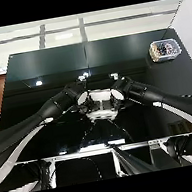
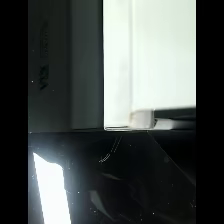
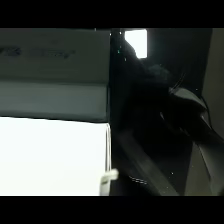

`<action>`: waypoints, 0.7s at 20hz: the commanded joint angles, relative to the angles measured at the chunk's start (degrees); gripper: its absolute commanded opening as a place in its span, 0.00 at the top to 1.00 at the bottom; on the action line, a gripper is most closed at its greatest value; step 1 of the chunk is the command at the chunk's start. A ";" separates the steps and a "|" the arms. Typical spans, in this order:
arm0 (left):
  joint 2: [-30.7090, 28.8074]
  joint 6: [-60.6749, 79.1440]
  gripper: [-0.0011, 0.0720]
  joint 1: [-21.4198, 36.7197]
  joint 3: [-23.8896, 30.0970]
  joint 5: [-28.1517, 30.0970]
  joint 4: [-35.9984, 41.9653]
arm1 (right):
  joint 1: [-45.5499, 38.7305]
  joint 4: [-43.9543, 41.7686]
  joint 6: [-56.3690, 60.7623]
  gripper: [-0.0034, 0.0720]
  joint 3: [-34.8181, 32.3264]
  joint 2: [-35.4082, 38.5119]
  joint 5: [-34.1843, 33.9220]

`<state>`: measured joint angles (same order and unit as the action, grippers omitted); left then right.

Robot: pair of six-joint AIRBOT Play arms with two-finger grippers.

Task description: Fold the box and place the chain.

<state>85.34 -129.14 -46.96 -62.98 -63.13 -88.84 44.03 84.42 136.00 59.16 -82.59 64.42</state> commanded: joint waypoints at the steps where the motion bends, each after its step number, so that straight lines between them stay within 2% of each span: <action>1: 0.02 -0.04 0.95 0.00 -0.02 0.09 0.00 | 0.00 0.04 0.04 0.59 0.44 0.15 0.02; 2: 0.02 -0.04 0.95 0.00 -0.02 0.09 -0.02 | 0.00 0.04 0.04 0.60 0.70 0.15 -0.04; 4: 0.02 -0.04 0.95 0.00 -0.02 0.09 -0.02 | -0.04 -0.33 -1.46 0.94 0.76 0.15 -0.59; 7: 0.02 -0.04 0.95 0.00 -0.02 0.07 -0.02 | -0.13 -0.20 -1.49 0.94 0.79 0.17 -0.09; 8: 0.02 -0.04 0.95 0.00 -0.02 0.04 -0.02 | -0.42 -0.20 -1.49 0.89 0.85 0.24 0.72; 9: 0.02 -0.04 0.95 0.00 -0.02 0.00 0.00 | -0.72 -0.04 -1.57 0.59 1.09 0.48 1.68; 10: 0.02 -0.04 0.95 0.00 -0.02 -0.11 0.00 | -0.98 0.15 -2.91 0.49 1.60 1.03 2.38; 14: 0.02 -0.02 0.95 0.00 -0.02 -1.27 -0.02 | -1.70 1.88 -10.95 0.49 3.93 7.76 4.50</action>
<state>85.34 -129.14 -46.96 -62.98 -63.31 -88.84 42.76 85.08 130.39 61.71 -78.67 66.92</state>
